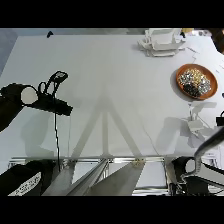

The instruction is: Fold the box and place the chain.

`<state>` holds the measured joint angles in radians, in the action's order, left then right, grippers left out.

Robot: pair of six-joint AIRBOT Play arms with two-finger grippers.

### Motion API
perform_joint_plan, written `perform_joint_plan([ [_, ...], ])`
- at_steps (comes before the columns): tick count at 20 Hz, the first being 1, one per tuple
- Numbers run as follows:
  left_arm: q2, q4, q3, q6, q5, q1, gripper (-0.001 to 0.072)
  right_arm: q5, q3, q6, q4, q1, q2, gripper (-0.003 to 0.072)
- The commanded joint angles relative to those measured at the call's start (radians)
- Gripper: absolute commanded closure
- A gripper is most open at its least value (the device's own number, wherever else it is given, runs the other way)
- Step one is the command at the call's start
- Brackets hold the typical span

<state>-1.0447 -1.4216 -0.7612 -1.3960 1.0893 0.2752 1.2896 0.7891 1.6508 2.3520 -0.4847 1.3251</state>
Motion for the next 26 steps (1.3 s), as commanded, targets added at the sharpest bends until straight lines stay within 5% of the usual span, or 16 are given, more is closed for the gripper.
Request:
perform_joint_plan([
  [1,0.0,0.0,0.001,0.0,-0.001,0.001,0.07,-0.009,0.0,0.051,0.092,-0.003,0.052,0.0463],
  [5,0.0,0.0,0.001,0.0,0.0,0.001,0.07,-0.069,0.0,0.089,0.113,-0.003,0.058,0.0468],
  [6,0.0,0.0,0.001,0.0,0.0,0.001,0.07,-0.072,0.0,0.092,0.103,-0.003,0.058,0.0524],
  [7,0.0,0.0,0.001,0.0,0.0,0.001,0.07,-0.071,0.0,0.076,0.087,-0.002,0.058,0.0677],
  [12,0.0,0.0,0.001,0.0,-0.001,0.001,0.07,-0.028,0.0,-0.034,-0.042,0.082,-0.034,0.0677],
  [20,0.0,0.0,0.001,0.0,0.0,0.001,0.07,-0.024,-0.083,-0.142,-0.79,0.385,-0.396,0.068],
  [26,0.0,0.0,0.001,0.0,0.0,0.001,0.07,-0.183,-0.261,0.023,-0.925,0.699,-0.658,0.0679],
])
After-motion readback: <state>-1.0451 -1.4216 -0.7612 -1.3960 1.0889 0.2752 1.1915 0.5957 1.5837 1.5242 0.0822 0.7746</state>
